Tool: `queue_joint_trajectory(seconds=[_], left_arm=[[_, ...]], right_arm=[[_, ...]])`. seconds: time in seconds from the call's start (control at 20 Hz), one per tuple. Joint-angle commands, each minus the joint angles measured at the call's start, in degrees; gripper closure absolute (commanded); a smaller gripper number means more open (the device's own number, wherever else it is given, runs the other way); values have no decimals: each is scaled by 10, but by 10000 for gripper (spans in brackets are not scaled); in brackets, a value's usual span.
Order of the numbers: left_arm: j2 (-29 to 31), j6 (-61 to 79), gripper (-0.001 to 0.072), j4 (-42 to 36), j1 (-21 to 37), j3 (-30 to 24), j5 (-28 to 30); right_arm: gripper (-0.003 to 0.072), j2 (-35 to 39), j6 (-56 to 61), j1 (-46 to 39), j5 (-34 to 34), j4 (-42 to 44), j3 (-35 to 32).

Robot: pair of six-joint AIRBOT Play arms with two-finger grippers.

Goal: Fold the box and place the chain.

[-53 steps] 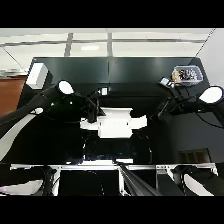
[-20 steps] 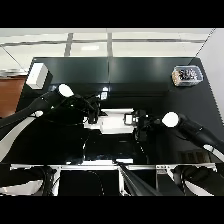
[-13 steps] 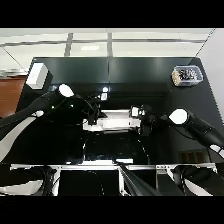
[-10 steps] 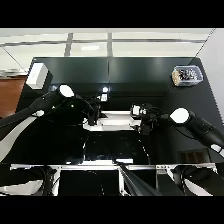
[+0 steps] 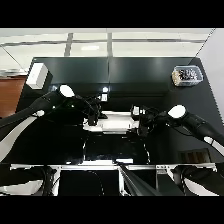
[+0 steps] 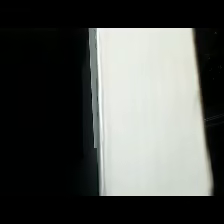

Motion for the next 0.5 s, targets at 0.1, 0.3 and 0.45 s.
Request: queue_joint_trajectory(seconds=[0.1,0.3,0.45], left_arm=[[0,0,681,1,0,0,-1],[0,0,681,1,0,0,-1],[0,0,681,1,0,0,-1]], right_arm=[[-6,-38,-48,2,-11,-4,0],[22,-52,-51,2,-16,-5,0],[22,-61,-50,5,-16,-9,1]])
